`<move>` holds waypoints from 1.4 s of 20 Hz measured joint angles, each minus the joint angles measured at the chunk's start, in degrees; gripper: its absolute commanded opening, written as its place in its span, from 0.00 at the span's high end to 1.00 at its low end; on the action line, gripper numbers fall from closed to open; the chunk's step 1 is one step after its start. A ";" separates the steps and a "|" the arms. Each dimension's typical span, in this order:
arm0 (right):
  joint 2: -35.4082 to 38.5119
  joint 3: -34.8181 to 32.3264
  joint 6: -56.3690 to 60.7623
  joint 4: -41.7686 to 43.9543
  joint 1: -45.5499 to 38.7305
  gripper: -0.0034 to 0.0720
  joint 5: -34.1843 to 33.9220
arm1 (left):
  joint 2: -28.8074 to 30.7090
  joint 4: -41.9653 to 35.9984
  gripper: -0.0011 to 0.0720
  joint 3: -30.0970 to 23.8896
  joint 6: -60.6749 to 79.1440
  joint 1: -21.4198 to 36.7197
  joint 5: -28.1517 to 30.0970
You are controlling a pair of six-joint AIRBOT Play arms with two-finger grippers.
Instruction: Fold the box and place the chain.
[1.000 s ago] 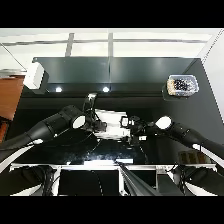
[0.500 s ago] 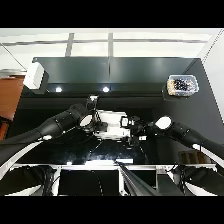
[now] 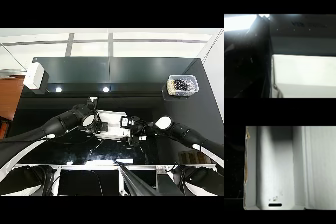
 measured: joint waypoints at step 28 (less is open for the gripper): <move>0.00 0.00 0.00 0.00 0.00 0.06 0.00 | -1.20 0.02 0.95 2.71 0.74 0.04 -1.53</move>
